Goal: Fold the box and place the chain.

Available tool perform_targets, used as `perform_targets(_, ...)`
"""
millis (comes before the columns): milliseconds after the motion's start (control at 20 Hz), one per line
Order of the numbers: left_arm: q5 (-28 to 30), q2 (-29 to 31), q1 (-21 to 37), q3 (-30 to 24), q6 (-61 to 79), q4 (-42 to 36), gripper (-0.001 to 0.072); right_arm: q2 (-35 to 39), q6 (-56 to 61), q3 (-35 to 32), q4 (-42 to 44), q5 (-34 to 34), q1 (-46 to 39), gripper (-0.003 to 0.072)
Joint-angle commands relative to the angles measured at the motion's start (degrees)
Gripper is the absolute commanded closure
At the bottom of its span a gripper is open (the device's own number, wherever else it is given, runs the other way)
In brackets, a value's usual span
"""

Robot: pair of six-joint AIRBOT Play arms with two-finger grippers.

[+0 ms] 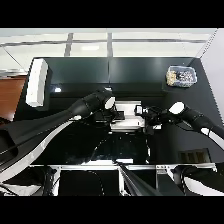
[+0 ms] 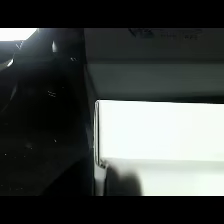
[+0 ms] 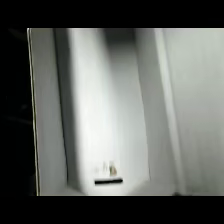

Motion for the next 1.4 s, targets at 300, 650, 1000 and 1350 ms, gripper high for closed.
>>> perform_targets(300,-1.75,0.02,0.37,0.07,1.29,0.63,0.0687,7.34,4.79,0.13,-7.98,2.16,-0.02,-0.0024)
perform_targets(650,-3.74,0.02,0.35,0.07,3.45,1.95,0.0687,7.26,2.99,0.11,-3.50,0.04,0.15,-0.0024)
perform_targets(1000,-3.32,0.02,0.35,0.07,3.43,1.73,0.0687,6.27,1.11,0.09,-0.66,0.79,1.75,0.0429)
perform_targets(1350,-3.32,0.02,0.35,0.07,3.43,1.68,0.0687,6.12,0.46,0.04,2.58,-2.12,5.57,0.0489)
